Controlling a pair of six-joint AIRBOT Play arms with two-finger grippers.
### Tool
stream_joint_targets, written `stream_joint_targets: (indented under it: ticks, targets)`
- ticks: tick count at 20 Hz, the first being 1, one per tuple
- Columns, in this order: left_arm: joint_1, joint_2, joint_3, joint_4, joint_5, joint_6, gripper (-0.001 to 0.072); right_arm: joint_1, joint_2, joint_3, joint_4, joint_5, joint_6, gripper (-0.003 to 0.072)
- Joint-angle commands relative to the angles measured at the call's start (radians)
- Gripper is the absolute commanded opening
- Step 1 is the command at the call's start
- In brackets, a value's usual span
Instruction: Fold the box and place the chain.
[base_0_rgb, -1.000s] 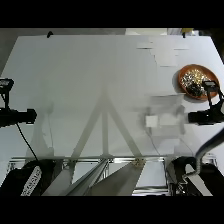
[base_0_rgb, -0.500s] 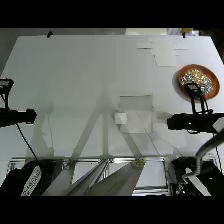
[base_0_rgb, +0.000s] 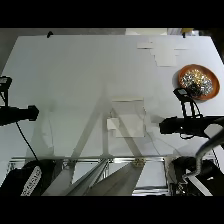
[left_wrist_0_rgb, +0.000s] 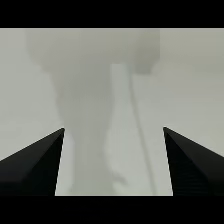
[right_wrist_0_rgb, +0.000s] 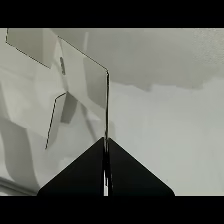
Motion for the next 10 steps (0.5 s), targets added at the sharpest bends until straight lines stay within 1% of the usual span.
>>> stream_joint_targets:
  ticks: [1,2,3,4,6,7,8,9,10]
  targets:
    - [-0.004,-0.027,0.001,-0.262,0.051,0.091,0.0694,0.005,0.001,-0.002,0.003,-0.006,0.003,0.0019]
    - [-0.011,-0.061,0.001,-0.383,0.023,0.200,0.0653,0.005,0.001,-0.002,0.005,-0.007,0.003,0.0019]
    - [-0.028,-0.101,0.001,-0.497,0.006,0.317,0.0544,0.005,0.001,-0.002,0.008,-0.008,0.003,0.0019]
    - [-0.054,-0.155,0.001,-0.619,-0.005,0.439,0.0451,0.005,0.001,-0.002,0.014,-0.009,0.003,0.0019]
    - [-0.111,-0.277,0.010,-0.773,0.002,0.531,0.0471,0.005,0.001,-0.002,0.023,-0.009,0.003,0.0019]
    - [-0.144,-0.343,0.034,-0.803,-0.006,0.534,0.0472,0.005,0.001,-0.002,0.029,-0.009,0.003,0.0019]
    - [-0.183,-0.416,0.074,-0.818,-0.034,0.536,0.0490,0.005,0.001,-0.002,0.036,-0.009,0.003,0.0019]
    - [-0.225,-0.488,0.130,-0.824,-0.071,0.545,0.0570,0.005,0.001,-0.002,0.039,-0.009,0.003,0.0019]
    - [-0.267,-0.553,0.188,-0.832,-0.113,0.565,0.0575,0.005,0.001,-0.002,0.040,-0.009,0.003,0.0019]
